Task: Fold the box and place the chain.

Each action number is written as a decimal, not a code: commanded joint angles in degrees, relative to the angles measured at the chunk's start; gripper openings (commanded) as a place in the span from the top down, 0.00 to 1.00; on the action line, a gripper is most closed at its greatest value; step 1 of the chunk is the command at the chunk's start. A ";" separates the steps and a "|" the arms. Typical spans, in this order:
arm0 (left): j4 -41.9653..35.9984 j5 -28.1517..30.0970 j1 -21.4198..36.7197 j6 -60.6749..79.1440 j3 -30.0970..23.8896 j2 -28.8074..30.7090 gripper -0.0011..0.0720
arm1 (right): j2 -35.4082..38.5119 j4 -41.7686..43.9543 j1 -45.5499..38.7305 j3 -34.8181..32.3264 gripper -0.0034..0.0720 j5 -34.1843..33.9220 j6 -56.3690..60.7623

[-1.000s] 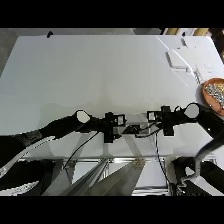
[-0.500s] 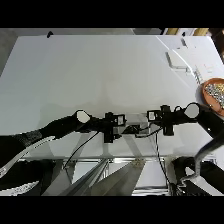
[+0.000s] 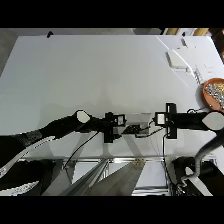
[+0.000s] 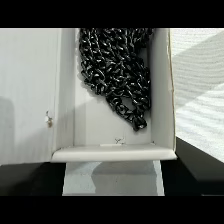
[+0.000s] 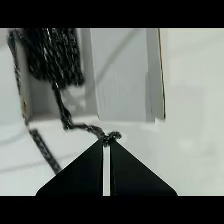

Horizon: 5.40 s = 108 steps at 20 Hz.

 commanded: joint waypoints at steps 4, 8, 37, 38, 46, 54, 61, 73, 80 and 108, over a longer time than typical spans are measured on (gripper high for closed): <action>0.02 0.02 -0.02 0.02 -0.02 0.04 0.53 | 4.55 10.88 6.69 0.07 0.93 4.79 -0.11; 0.00 0.02 -0.02 0.02 -0.02 0.04 0.53 | 3.48 17.57 12.46 0.07 0.93 -1.33 -0.52; 0.02 0.02 -0.02 0.02 -0.02 0.04 0.53 | -9.14 -10.16 3.87 -2.84 0.64 2.38 -4.42; 0.00 0.02 -0.02 0.02 -0.02 0.04 0.53 | -9.77 -8.79 4.55 -3.78 0.64 1.57 -5.90; 0.02 0.00 -0.02 0.02 -0.02 0.04 0.53 | -14.86 -7.19 7.89 -6.16 0.66 -4.11 -9.33; 0.00 0.02 -0.02 0.02 -0.02 0.04 0.53 | -16.59 -6.97 7.89 -6.21 0.91 -5.44 -9.27; 0.00 0.00 -0.02 0.02 -0.02 0.04 0.53 | 0.20 -9.99 7.89 -6.21 0.93 2.14 -2.12; 0.00 0.02 -0.02 0.02 -0.02 0.04 0.53 | -2.19 -8.68 7.91 -10.88 0.71 -6.23 -0.61; 0.00 0.02 -0.02 0.04 -0.02 0.04 0.53 | -10.88 -3.50 7.91 -10.88 0.71 -11.74 -8.02; 0.00 0.00 -0.02 0.02 -0.02 0.04 0.53 | 18.69 19.56 7.91 -10.91 0.93 -10.27 8.98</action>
